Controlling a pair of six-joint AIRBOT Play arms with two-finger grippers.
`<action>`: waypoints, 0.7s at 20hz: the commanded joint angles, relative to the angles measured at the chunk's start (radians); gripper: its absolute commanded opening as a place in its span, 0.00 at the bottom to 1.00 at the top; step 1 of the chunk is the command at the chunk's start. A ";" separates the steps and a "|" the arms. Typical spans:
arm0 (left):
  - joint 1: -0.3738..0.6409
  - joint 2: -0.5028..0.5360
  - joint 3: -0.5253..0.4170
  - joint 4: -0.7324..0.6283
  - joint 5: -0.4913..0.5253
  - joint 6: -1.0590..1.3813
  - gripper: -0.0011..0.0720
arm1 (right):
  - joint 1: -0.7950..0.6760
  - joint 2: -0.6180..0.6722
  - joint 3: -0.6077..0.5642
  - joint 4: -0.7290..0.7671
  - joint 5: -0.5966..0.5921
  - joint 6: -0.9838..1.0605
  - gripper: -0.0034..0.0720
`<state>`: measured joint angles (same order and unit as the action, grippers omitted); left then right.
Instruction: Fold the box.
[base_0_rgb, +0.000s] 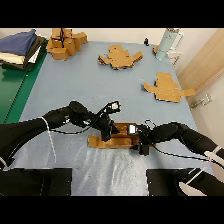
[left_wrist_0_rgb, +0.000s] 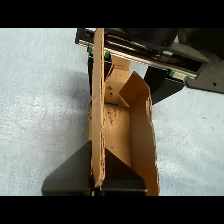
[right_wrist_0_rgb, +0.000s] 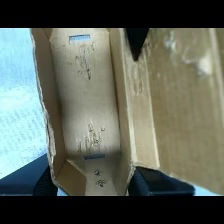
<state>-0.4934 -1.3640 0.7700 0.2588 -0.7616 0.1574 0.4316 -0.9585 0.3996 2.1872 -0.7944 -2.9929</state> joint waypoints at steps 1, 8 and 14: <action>0.000 0.000 0.001 -0.027 0.002 0.000 0.04 | 0.001 0.000 0.000 -0.002 -0.003 0.000 0.73; 0.000 0.000 0.001 -0.027 -0.005 0.000 0.04 | 0.001 0.000 0.000 -0.002 0.000 0.000 0.73; 0.000 0.000 0.001 -0.027 -0.053 -0.001 0.03 | 0.001 0.000 0.000 0.000 0.000 0.000 0.74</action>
<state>-0.4934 -1.3643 0.7708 0.2333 -0.7906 0.1570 0.4316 -0.9585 0.3992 2.1845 -0.7971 -2.9929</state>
